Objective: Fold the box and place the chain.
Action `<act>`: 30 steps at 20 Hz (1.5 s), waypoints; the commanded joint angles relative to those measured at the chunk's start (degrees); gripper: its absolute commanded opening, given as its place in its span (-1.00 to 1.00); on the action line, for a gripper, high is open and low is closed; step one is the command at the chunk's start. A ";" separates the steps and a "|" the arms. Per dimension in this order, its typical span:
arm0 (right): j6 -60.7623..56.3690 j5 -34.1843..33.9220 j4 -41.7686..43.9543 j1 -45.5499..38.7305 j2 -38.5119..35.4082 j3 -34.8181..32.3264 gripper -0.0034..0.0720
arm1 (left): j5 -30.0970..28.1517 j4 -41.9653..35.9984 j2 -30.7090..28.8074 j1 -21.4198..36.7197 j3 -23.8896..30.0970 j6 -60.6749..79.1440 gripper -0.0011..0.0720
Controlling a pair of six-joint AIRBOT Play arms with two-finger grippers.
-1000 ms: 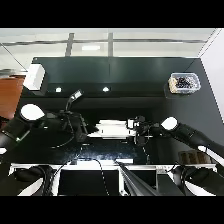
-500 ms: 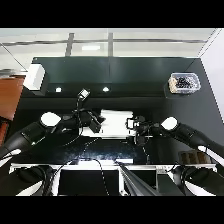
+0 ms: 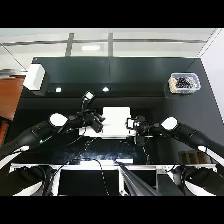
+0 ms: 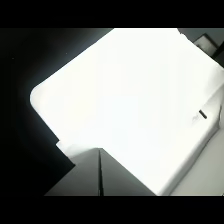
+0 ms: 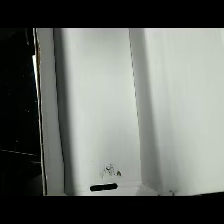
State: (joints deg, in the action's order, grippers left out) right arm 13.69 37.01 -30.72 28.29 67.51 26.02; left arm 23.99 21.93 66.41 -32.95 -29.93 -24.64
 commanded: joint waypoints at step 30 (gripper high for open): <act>-0.02 -0.09 -0.22 0.02 0.04 0.02 -0.10 | 26.60 8.90 4.17 12.92 -0.76 44.02 0.90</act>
State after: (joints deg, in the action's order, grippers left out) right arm 13.69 36.91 -30.96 28.32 67.51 26.02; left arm 51.16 31.68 69.43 -19.07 -30.72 16.40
